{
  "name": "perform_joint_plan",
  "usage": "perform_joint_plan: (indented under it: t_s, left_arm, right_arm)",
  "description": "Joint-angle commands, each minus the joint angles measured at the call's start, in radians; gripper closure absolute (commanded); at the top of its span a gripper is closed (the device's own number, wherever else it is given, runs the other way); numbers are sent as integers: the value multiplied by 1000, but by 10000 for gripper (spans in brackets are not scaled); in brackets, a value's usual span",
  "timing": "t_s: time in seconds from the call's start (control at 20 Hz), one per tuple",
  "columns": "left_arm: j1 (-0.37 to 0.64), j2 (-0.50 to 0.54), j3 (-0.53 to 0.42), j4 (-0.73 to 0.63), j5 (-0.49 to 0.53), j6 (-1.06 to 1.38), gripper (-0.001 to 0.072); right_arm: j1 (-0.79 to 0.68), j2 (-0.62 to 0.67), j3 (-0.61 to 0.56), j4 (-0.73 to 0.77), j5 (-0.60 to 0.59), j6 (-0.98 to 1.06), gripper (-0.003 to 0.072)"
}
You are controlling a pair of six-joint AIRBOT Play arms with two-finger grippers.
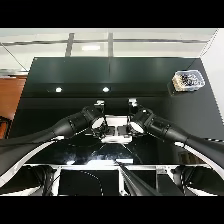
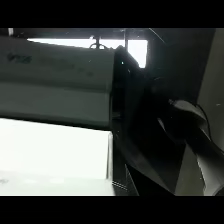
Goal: Fold the box and place the chain.
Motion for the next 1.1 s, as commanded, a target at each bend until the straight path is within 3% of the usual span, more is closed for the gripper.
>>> perform_joint_plan:
  t_s: [0.0,0.25,0.3,0.35,0.45,0.7,0.75,0.8,1.05]
  left_arm:
    - [0,0,0,0,0,1,680]
    - [0,0,0,0,0,1,679]
    - [0,0,0,0,0,1,679]
    - [0,0,0,0,0,0,679]
    - [0,0,0,0,-1,0,679]
    - [0,0,0,0,0,0,679]
    - [0,0,0,0,0,1,679]
    - [0,0,0,0,0,1,679]
    - [0,0,0,0,-1,0,679]
  right_arm:
    - [1,-14,0,0,2,36,373]
    - [1,-26,0,6,-4,50,383]
    - [2,-28,0,7,-4,53,449]
    - [2,-29,0,6,-9,53,577]
    - [2,-28,1,7,-25,58,674]
    - [2,-28,2,6,-14,55,665]
    - [2,-27,3,7,-12,56,500]
    - [0,-27,6,7,0,55,419]
    - [-2,-2,71,7,116,-27,418]
